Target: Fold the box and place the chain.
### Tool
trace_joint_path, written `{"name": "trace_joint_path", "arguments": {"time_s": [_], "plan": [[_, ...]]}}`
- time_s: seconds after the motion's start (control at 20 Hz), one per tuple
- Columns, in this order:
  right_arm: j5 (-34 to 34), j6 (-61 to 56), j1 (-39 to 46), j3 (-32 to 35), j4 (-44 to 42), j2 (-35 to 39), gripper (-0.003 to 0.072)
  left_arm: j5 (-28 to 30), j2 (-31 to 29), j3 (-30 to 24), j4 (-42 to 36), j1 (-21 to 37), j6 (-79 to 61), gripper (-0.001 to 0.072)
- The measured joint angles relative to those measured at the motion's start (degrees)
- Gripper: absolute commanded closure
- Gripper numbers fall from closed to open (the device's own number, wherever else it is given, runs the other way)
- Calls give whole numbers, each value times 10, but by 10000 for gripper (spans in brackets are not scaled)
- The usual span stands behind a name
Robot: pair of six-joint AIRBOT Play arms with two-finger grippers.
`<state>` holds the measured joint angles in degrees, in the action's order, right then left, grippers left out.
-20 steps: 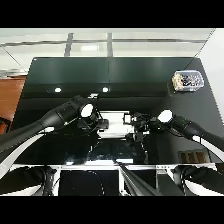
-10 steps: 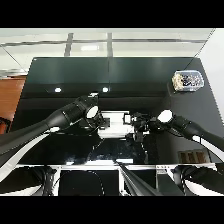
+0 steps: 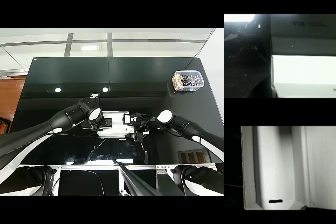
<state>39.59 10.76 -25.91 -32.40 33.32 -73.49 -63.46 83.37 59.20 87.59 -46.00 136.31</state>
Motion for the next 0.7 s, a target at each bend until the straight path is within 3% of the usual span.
{"name": "trace_joint_path", "arguments": {"time_s": [0.05, 0.15, 0.2, 0.5, 0.6, 0.7], "plan": [[0, 0, 0, 0, 0, 0, 390, 1, 0, 0, 0, 0, 1, 638], [0, -1, 0, 0, 0, 0, 390, 3, 0, 3, 3, -1, 5, 285], [1, -1, 0, 0, 0, 0, 390, 3, 0, 4, 3, -2, 5, 243], [0, -1, 0, 0, 0, 0, 389, -5, 1, 9, 5, -3, 3, 254], [0, -1, 0, 0, 0, 0, 389, -8, 3, 9, 7, -5, 1, 327], [0, -1, 0, 0, 0, 0, 389, -15, 6, 9, 10, -9, 1, 327]]}}
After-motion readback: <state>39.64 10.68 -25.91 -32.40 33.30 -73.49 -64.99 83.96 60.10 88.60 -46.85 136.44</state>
